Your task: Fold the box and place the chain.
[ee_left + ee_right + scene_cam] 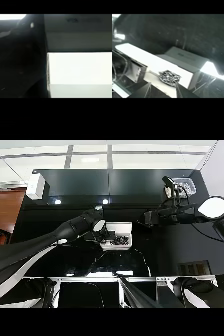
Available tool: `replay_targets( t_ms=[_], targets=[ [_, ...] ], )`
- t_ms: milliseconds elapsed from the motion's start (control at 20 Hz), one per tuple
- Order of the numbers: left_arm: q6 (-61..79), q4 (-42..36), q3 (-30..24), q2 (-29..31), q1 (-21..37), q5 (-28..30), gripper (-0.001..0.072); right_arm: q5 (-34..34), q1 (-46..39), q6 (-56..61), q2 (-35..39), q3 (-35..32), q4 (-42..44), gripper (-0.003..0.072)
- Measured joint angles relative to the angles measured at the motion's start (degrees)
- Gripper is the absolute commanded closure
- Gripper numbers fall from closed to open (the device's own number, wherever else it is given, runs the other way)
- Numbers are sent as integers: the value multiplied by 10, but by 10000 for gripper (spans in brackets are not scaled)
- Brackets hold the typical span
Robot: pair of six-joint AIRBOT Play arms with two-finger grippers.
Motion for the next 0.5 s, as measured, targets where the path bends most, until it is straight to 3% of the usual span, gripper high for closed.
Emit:
replay_targets(
  t_ms=[50,100,150,350,500],
  targets=[
    [0,5,8,0,0,-2,481,5,-3,0,0,0,-6,318],
    [0,9,17,1,0,-7,251,7,-5,0,0,0,-13,318],
    [0,13,25,0,0,-15,140,9,-7,0,0,0,-18,318],
    [9,26,52,7,0,-36,140,11,-10,1,0,0,-30,318],
    [29,98,56,42,-18,-52,140,13,-11,1,0,0,-33,318]
  ],
)
